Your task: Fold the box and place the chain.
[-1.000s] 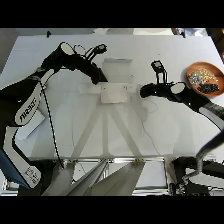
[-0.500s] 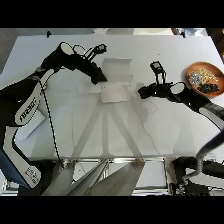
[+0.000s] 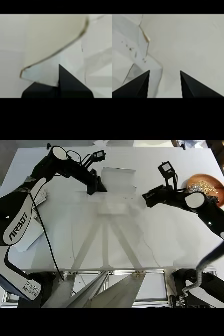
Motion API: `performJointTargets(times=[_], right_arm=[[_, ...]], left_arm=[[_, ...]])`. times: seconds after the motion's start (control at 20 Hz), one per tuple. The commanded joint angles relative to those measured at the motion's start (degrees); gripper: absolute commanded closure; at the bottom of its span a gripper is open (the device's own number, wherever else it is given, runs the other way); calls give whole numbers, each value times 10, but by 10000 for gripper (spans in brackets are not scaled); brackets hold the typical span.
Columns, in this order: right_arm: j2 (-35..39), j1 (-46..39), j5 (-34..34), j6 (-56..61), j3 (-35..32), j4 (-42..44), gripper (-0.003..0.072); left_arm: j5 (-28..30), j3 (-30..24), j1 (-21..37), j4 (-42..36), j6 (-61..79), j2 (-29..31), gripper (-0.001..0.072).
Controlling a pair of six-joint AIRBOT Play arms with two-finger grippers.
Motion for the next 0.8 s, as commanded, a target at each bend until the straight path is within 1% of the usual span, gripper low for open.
performJointTargets(times=[0.0,0.15,0.25,0.3,0.4,0.5,0.55,0.65,0.75], right_arm=[[62,0,8,47,0,-71,267],[87,0,7,84,0,-134,268],[90,0,4,84,0,-158,267],[90,0,6,84,0,-164,267],[90,0,11,84,0,-164,267],[90,0,7,84,0,-166,268],[90,0,5,84,0,-166,268],[90,0,5,84,0,-170,268],[90,0,3,84,0,-178,268]], left_arm=[[-50,-1,-4,-49,5,16,711],[-33,-2,-35,-41,-1,24,711],[4,-2,-58,-15,-2,45,711],[15,-2,-66,-2,-3,61,711],[17,-2,-70,12,-20,96,711],[17,-3,-68,56,-46,135,711],[22,-12,-65,81,-57,154,712],[41,-63,-48,85,-57,188,712],[87,-148,-28,83,-52,214,711]])
